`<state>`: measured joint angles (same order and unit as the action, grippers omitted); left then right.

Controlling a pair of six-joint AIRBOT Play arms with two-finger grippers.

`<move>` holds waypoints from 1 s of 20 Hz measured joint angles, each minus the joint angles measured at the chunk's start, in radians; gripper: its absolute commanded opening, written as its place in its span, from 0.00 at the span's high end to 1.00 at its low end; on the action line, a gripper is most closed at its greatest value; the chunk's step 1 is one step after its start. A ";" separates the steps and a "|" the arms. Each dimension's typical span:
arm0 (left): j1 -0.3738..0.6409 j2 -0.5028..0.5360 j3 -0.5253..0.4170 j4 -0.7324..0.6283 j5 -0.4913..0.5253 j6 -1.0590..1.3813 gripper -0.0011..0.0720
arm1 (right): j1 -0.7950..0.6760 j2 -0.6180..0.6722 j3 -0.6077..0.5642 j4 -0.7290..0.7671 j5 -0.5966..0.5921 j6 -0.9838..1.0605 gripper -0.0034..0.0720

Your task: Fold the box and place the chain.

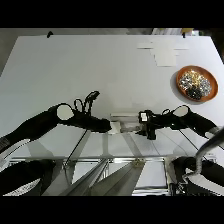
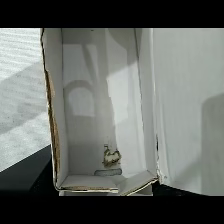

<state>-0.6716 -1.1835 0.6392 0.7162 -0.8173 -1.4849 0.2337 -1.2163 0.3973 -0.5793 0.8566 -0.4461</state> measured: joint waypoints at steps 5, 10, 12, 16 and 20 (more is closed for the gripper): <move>-0.011 0.000 0.000 -0.007 0.008 -0.005 0.57 | 0.000 0.000 0.000 0.000 0.000 0.000 0.43; -0.047 0.000 0.000 -0.016 0.082 -0.028 0.51 | 0.000 0.000 0.000 0.000 0.000 0.000 0.43; -0.066 0.000 0.000 -0.001 0.116 -0.053 0.51 | 0.000 0.000 0.000 0.000 0.000 0.000 0.43; -0.106 0.000 0.000 0.060 0.173 -0.133 0.51 | 0.000 0.000 0.000 0.000 0.000 0.000 0.43; -0.143 0.000 0.005 0.162 0.196 -0.259 0.51 | 0.000 0.000 0.000 0.000 0.000 0.000 0.43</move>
<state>-0.8143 -1.1835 0.6437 0.8783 -0.6212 -1.7439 0.2337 -1.2163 0.3973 -0.5793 0.8566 -0.4461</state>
